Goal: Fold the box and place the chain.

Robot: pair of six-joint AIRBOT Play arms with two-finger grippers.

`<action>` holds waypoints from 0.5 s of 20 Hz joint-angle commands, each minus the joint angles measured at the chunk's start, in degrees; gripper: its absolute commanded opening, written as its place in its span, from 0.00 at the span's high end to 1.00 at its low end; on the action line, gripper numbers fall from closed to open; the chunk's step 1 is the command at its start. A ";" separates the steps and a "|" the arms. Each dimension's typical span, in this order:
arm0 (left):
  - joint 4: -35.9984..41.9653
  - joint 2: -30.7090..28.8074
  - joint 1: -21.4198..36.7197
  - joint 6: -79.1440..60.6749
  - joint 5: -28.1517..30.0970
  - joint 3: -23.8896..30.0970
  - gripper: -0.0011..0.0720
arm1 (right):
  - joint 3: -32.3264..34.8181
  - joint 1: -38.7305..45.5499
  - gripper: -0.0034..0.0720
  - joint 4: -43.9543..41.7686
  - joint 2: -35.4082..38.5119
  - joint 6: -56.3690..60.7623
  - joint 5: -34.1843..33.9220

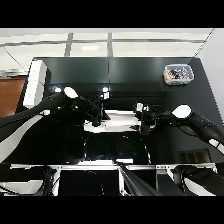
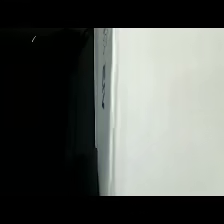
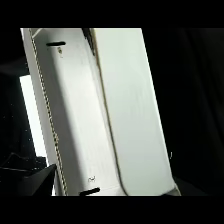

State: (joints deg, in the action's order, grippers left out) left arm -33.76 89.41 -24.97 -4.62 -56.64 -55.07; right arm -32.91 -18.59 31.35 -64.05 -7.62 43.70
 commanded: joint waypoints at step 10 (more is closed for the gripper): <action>0.15 0.81 0.00 0.11 -0.20 -0.02 0.95 | 2.95 0.02 0.07 -3.23 -4.98 -12.31 1.05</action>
State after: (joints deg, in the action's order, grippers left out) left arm -33.45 89.91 -25.04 -4.60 -56.75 -55.07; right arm -30.22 -18.55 28.29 -67.75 -17.12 44.73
